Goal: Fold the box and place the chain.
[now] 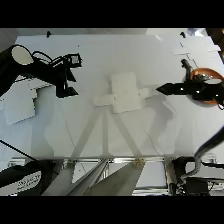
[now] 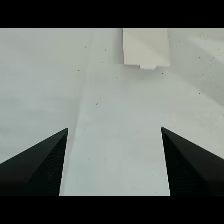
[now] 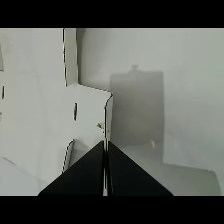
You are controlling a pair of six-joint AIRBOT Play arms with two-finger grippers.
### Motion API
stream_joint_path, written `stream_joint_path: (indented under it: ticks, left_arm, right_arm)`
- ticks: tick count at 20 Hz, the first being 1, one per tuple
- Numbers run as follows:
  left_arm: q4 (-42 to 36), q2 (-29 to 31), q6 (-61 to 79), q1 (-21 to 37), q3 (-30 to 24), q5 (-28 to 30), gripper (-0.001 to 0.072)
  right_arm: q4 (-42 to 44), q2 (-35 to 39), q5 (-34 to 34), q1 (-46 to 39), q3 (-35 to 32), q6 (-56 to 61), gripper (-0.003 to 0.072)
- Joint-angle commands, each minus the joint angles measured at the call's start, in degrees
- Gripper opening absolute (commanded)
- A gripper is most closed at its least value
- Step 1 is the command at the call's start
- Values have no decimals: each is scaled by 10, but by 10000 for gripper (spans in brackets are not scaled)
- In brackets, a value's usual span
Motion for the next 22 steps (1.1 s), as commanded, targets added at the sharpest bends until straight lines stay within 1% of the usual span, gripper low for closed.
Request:
stream_joint_path:
  ticks: [1,6,10,13,16,17,18,20,21,22]
  left_arm:
    - [0,0,0,0,1,0,646]
    - [0,0,0,0,1,0,646]
    - [0,0,0,0,1,0,646]
    - [0,0,0,0,1,0,646]
    - [0,0,0,0,1,0,646]
    - [0,0,0,0,1,0,646]
    - [0,0,0,0,1,0,646]
    - [0,0,0,0,1,0,646]
    - [0,0,0,0,1,0,646]
    - [0,0,0,0,1,0,646]
  right_arm:
    - [90,-21,-26,60,0,-63,11]
    - [148,-29,-70,118,-2,-104,10]
    - [210,-28,-80,127,-2,-141,10]
    - [206,-27,-79,127,-2,-135,10]
    - [154,-27,-68,126,-2,-110,24]
    - [132,-27,-69,126,-1,-97,100]
    - [109,-27,-70,126,-1,-83,149]
    - [68,-26,-76,126,-1,-55,302]
    - [52,-24,-78,126,-1,-49,336]
    - [43,-19,-85,126,-1,-43,336]
